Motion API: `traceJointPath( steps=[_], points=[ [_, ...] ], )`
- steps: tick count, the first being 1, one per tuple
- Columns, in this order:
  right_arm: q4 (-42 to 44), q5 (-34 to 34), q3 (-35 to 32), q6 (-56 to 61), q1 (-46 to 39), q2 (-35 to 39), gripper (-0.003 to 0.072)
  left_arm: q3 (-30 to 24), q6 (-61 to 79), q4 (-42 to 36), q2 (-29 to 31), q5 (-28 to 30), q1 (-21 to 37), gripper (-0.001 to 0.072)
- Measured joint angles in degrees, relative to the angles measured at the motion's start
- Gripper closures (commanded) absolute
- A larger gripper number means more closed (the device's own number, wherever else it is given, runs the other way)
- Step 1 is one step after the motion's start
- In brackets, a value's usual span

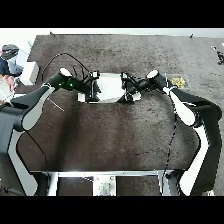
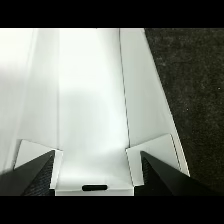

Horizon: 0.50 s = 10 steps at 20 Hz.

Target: Fold the box and place the chain.

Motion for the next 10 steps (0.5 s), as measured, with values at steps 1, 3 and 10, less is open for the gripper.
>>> traceJointPath(
  steps=[1,3,10],
  points=[
    [0.0,0.0,0.0,0.0,0.0,0.0,0.0277,0.0,0.0,0.0,0.0,0.0,0.0,0.0015],
    [0.0,0.0,0.0,0.0,0.0,0.0,0.0277,0.0,0.0,-0.1,0.0,0.1,0.0,0.0151],
    [0.0,0.0,0.0,0.1,0.0,0.0,0.0277,0.0,-1.4,-0.1,0.2,-2.1,2.3,0.0699]
  ],
)
